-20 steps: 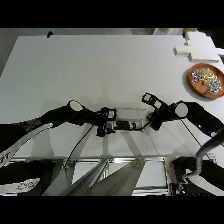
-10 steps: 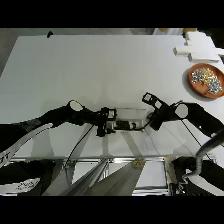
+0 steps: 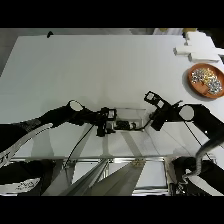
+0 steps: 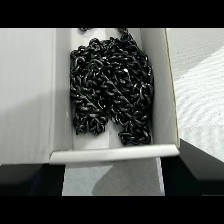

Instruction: Fold the box and place the chain.

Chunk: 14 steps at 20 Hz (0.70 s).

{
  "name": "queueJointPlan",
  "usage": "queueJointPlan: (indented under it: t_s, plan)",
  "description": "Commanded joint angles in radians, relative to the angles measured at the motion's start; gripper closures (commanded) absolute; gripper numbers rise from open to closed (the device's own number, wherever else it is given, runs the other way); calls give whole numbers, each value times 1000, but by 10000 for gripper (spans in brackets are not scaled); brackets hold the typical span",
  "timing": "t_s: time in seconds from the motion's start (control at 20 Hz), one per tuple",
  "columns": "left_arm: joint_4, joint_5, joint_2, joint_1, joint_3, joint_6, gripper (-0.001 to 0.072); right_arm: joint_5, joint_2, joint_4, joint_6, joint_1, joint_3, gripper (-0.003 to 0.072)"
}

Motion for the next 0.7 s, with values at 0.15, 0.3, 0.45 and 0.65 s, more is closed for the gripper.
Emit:
queueJointPlan:
  t_s: [0.15, 0.3, 0.45, 0.65]
  plan:
    - [0, 0, 0, 0, 0, 0, 437, 175, 113, 35, 60, 0, 45, 668]
    - [0, 0, 0, 0, 0, 0, 437, 373, 222, 118, 62, 0, 123, 668]
    - [0, 0, 0, 1, 0, 0, 437, 447, 283, 327, 57, 0, 180, 668]
    - [0, 0, 0, 0, 0, 0, 437, 334, 304, 576, 2, 35, 182, 668]
